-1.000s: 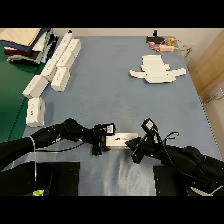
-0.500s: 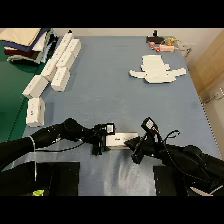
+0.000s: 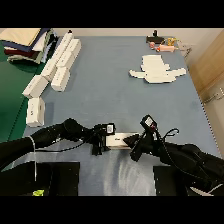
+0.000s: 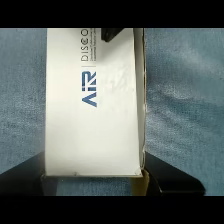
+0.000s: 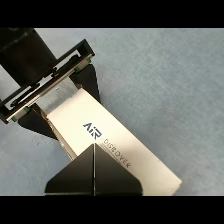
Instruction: Fold the box.
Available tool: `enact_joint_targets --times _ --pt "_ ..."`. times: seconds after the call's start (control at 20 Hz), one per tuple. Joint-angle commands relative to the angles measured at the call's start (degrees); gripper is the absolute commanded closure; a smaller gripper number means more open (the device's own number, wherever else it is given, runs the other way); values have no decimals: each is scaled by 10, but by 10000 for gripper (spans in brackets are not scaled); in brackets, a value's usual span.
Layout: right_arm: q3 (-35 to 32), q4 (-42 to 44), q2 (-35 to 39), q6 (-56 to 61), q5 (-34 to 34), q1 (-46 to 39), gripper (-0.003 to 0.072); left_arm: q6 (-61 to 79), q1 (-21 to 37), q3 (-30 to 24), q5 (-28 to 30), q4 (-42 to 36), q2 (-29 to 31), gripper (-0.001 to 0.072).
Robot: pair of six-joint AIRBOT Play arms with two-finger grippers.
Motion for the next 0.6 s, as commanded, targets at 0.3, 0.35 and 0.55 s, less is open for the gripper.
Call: enact_joint_targets --times 0.3,0.35,0.55 --pt "103 -58 -6 2 7 -122 684 -143 31 14 2 5 33 185" --pt "118 -58 -6 2 5 -151 684 -175 52 14 -5 25 49 184" --pt "161 -61 -6 1 -20 -231 684 -340 175 15 -61 193 137 184"
